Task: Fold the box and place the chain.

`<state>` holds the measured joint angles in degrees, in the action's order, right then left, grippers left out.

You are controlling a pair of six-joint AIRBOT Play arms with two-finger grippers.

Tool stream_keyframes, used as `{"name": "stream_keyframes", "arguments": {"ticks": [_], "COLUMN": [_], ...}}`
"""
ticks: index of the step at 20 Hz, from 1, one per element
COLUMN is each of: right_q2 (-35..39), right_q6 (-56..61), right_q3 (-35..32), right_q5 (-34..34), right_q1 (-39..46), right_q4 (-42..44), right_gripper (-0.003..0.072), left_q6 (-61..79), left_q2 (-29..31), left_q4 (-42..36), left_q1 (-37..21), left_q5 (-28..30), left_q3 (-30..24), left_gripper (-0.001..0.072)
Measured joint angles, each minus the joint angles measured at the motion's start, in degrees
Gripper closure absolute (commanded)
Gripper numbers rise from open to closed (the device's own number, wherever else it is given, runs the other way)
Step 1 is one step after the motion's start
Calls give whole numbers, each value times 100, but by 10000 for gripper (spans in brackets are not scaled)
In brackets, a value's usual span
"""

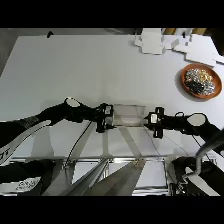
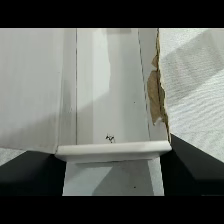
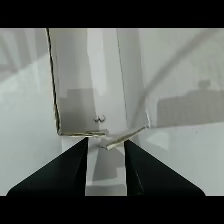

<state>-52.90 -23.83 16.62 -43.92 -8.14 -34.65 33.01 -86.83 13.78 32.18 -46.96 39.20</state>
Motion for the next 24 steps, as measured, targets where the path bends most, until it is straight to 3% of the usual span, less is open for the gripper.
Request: {"name": "stream_keyframes", "arguments": {"ticks": [3,5,10,11,12,13,15,19,20,21,24], "right_q2": [-236,-361,-522,-575,-625,-649,-562,186,468,734,1499], "right_q6": [-212,-356,-595,-610,-623,-625,-557,315,629,918,2004], "right_q3": [-9,-9,-11,-9,-9,-9,-11,-11,-9,-13,-13], "right_q5": [15,11,-68,-92,-127,-175,-234,-306,-334,-404,-503], "right_q1": [-28,-37,-42,-42,-42,-39,20,374,505,632,1067], "right_q4": [372,632,1141,1211,1274,1309,1296,739,527,278,-205], "right_gripper": [468,525,510,429,254,166,167,311,430,669,665], "left_q6": [0,0,-2,0,0,0,-2,13,11,9,7], "left_q2": [0,0,0,0,0,0,0,0,0,0,0], "left_q4": [-2,0,0,0,0,-2,-2,2,0,0,0], "left_q1": [0,0,0,0,0,0,0,0,2,2,2], "left_q5": [0,0,-2,0,0,0,0,-2,0,0,0], "left_q3": [0,0,0,0,0,0,0,2,0,0,0], "left_gripper": [220,220,220,220,220,220,220,220,220,220,220]}}
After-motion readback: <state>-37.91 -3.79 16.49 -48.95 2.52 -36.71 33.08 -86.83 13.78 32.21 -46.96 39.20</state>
